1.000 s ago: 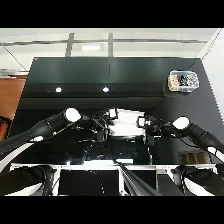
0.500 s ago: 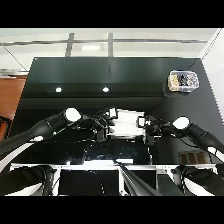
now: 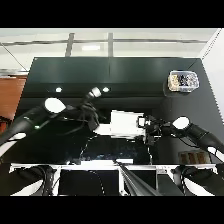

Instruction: Fold the box and place the chain.

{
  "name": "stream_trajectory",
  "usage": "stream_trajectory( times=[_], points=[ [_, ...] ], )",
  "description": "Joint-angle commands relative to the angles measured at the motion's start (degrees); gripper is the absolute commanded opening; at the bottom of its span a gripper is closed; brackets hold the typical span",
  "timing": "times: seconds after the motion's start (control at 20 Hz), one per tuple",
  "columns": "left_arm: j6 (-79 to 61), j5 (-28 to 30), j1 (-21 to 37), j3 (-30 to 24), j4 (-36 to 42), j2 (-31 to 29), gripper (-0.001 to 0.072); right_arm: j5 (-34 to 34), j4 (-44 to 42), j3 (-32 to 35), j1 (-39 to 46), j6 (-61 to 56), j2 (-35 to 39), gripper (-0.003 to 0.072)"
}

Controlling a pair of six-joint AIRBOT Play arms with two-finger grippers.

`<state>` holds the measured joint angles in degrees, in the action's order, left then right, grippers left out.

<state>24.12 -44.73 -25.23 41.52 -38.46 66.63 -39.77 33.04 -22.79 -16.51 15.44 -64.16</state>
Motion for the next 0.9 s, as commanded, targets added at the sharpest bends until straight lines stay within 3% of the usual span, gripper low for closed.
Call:
stream_trajectory(
  times=[0.0, 0.1, 0.2, 0.35, 0.55, 0.85],
  points=[
    [18.8, -6.8, 11.5, 0.2, -8.4, -6.5, 0.003, -0.1, 0.0, 0.0, 0.0, 0.0, 0.0, 0.0098],
    [24.4, -11.2, 18.9, -0.6, -12.3, -7.2, 0.003, -0.1, 0.0, 0.0, 0.0, 0.0, 0.0, 0.0098],
    [39.6, -11.4, 24.4, -4.4, -12.0, -6.1, 0.0031, -0.1, 0.0, 0.0, 0.0, 0.0, 0.0, 0.0098],
    [49.3, -12.7, 27.6, -11.2, -7.0, -3.3, 0.0032, -0.1, 0.0, 0.0, 0.0, 0.0, 0.0, 0.0098],
    [40.4, -15.1, 24.9, -15.3, 7.5, 3.0, 0.0031, -0.1, 0.0, 0.0, 0.0, 0.0, 0.0, 0.0098],
    [34.6, -10.2, 14.3, -15.2, 20.4, 11.7, 0.003, -0.1, 0.0, 0.0, 0.0, 0.0, 0.0, 0.0098]
  ],
)
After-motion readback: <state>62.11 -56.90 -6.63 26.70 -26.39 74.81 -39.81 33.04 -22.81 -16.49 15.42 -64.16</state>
